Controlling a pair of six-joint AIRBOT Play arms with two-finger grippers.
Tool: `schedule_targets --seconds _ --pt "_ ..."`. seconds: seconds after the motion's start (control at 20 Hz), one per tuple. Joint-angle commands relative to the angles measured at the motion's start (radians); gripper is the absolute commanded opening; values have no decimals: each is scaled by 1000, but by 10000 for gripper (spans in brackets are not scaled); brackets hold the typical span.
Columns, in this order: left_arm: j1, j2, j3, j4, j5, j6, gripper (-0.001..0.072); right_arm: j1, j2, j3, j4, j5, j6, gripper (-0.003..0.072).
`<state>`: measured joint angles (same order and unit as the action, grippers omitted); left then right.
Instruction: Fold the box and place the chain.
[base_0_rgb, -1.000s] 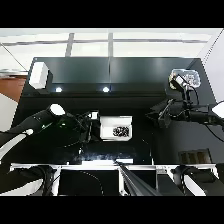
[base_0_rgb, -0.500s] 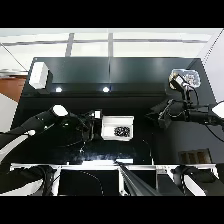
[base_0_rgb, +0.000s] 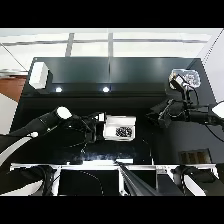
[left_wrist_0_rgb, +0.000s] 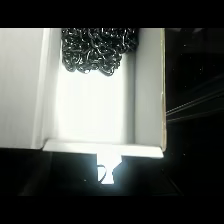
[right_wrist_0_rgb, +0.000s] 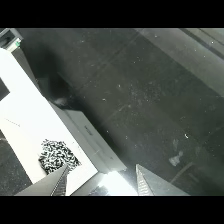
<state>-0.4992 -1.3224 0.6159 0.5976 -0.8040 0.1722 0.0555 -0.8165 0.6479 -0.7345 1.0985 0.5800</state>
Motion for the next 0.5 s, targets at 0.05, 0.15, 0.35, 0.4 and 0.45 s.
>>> schedule_targets --seconds 0.05,0.15,0.35,0.4,0.45 --pt "-10 1 1 3 19 -4 720 0 1 0 0 0 1 498" --pt "-9 3 1 3 19 -4 720 0 1 0 0 0 1 498" --pt "-9 15 6 2 16 4 720 0 1 0 0 0 1 498" --pt "-10 13 6 3 15 6 720 0 1 0 0 0 1 498" --pt "-10 8 6 2 14 6 720 0 1 0 0 0 1 498"
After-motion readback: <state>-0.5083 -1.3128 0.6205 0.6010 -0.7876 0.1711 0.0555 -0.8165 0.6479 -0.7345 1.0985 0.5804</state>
